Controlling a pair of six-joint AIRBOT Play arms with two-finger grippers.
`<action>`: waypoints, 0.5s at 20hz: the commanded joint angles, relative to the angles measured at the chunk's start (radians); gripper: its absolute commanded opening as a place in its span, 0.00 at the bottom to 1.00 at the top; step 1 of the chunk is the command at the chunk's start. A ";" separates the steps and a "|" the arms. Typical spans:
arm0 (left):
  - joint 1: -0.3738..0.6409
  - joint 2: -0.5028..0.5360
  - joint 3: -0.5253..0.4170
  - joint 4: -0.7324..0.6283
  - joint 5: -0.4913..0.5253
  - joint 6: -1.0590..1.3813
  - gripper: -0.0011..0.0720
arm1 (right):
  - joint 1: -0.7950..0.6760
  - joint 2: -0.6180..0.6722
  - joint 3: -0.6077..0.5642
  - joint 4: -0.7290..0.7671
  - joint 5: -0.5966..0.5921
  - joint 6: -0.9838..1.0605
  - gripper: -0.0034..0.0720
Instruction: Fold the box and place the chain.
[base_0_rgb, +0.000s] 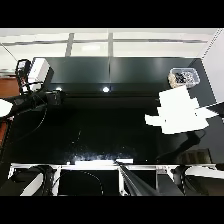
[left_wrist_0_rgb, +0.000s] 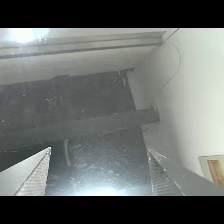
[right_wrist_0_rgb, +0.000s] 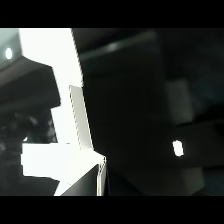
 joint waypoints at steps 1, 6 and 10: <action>-0.001 -0.001 0.000 -0.009 -0.005 0.001 0.98 | 0.071 0.156 -0.113 0.078 -0.056 -0.024 0.11; -0.016 -0.001 0.000 -0.013 -0.024 0.001 0.98 | 0.259 0.389 -0.367 0.206 -0.167 0.028 0.11; -0.085 -0.003 0.000 -0.012 -0.019 0.004 0.98 | 0.505 0.590 -0.615 0.303 -0.353 0.111 0.11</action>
